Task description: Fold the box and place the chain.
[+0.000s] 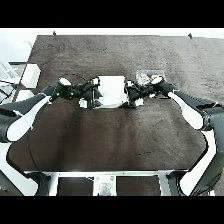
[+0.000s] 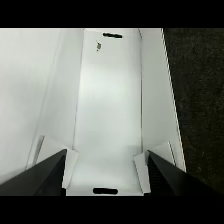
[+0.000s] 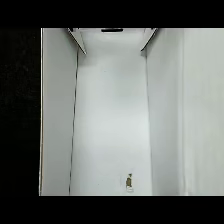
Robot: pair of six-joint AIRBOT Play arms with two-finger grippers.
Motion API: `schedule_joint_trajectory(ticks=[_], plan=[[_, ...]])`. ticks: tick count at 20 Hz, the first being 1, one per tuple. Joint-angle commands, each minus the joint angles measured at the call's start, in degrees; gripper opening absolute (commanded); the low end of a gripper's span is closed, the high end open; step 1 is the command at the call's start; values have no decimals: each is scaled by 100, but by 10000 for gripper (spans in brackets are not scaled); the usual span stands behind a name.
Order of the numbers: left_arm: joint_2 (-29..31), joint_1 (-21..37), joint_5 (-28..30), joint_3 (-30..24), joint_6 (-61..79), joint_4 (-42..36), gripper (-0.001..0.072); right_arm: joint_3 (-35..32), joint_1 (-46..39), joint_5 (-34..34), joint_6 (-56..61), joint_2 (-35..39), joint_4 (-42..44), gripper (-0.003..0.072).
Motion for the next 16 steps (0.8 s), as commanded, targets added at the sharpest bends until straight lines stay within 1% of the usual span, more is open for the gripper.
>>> schedule_joint_trajectory(ticks=[1,2,3,4,5,6,7,10,13,16], plan=[[-2,22,2,4,-4,-9,583,0,0,11,0,0,-2,594],[-2,42,-4,4,-4,37,448,0,0,11,0,0,-2,594],[-2,66,-17,4,-11,59,250,0,0,9,0,0,-2,594],[-2,92,-42,4,-11,101,138,0,0,11,0,0,-2,594],[-2,122,-94,7,-22,125,70,0,0,11,0,0,-2,594],[2,160,-157,7,-15,142,53,0,0,11,0,0,-2,594],[15,197,-225,7,-7,164,20,0,0,11,0,0,-2,594],[184,315,-413,4,-326,483,23,0,0,11,0,0,-2,593],[590,402,-487,0,-1123,1325,21,0,0,11,0,0,-2,594],[1134,560,-579,-2,-1904,1429,20,0,2,11,0,0,0,594]])
